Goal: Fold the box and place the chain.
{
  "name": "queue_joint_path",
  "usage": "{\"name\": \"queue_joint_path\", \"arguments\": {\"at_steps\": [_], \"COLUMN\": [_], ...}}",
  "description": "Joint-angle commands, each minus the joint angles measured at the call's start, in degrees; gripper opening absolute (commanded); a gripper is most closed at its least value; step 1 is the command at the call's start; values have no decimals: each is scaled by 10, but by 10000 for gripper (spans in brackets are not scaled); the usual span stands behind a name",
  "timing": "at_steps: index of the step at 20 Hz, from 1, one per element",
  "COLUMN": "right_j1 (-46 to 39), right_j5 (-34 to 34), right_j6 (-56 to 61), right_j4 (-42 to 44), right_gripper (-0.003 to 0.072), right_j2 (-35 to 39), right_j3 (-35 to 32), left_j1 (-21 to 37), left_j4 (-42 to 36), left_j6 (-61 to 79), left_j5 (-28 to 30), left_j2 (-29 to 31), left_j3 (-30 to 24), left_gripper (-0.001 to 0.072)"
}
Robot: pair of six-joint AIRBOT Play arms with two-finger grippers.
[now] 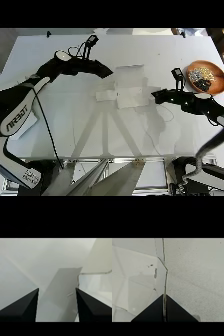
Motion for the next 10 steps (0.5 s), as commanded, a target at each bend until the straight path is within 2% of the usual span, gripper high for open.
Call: {"name": "queue_joint_path", "arguments": {"at_steps": [1, 6, 10], "right_j1": [1, 1, 1], "right_j5": [0, 0, 0], "right_j6": [0, 0, 0], "right_j4": [0, 0, 0], "right_gripper": [11, 11, 11], "right_j2": [0, 0, 0], "right_j3": [0, 0, 0], "left_j1": [-20, -36, -22], "left_j4": [7, 15, 16], "left_j6": [-23, -23, -43], "left_j5": [-33, -31, -28], "left_j2": [-54, -60, -59], "left_j3": [58, 58, 58], "left_gripper": [519, 518, 517]}}
